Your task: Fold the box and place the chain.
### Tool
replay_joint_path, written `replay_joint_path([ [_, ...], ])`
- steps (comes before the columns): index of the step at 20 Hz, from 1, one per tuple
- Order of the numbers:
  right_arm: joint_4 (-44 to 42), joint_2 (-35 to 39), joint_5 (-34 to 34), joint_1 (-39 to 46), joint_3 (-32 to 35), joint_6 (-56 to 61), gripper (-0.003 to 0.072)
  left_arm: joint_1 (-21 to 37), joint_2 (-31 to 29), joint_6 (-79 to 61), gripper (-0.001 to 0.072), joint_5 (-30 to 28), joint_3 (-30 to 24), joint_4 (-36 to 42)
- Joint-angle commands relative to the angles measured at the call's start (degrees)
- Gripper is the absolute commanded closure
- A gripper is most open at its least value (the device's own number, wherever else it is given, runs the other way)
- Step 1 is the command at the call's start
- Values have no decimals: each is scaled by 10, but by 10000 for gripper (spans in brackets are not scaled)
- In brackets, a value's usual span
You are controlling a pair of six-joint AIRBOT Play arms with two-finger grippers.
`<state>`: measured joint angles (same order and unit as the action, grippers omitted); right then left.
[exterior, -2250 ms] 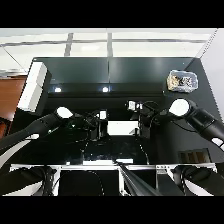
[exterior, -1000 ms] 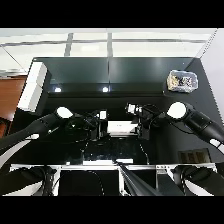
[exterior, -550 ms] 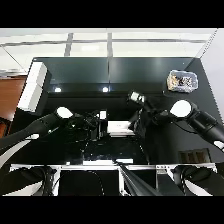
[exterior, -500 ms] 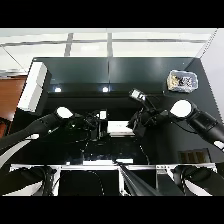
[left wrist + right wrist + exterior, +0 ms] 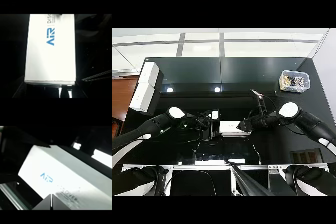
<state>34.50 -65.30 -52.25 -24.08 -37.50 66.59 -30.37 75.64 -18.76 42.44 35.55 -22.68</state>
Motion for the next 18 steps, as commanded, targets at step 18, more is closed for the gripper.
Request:
replay_joint_path([
  [18,53,162,-224,269,-87,-27,670,1,-26,7,-9,0,3,31],
])
